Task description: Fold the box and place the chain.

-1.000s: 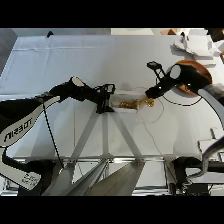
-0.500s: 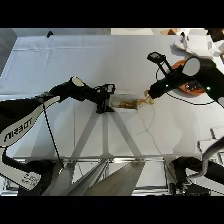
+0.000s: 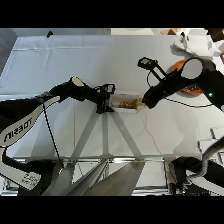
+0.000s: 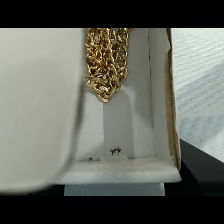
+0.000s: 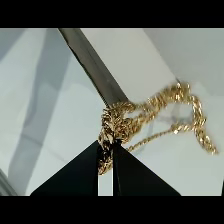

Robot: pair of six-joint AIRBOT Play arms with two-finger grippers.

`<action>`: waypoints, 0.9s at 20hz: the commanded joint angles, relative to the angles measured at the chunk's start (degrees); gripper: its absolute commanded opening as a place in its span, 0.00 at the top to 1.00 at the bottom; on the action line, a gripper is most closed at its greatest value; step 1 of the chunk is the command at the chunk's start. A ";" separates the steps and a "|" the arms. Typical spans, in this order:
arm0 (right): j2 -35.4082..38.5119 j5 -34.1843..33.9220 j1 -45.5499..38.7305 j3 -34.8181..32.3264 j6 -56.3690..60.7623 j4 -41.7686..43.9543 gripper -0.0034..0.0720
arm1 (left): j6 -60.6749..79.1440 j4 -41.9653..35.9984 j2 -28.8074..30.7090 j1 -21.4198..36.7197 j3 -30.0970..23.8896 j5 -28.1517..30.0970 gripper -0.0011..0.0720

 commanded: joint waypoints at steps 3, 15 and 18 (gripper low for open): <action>0.09 -15.30 2.91 0.07 -2.47 6.12 0.94 | 0.02 0.00 0.00 0.02 0.00 0.02 0.73; -6.54 -14.49 4.87 0.07 -8.04 7.74 0.94 | 0.00 0.00 0.02 0.02 0.00 0.02 0.73; -6.71 -14.78 4.87 0.07 -8.02 6.84 0.94 | 0.02 0.00 0.00 0.02 0.00 0.02 0.73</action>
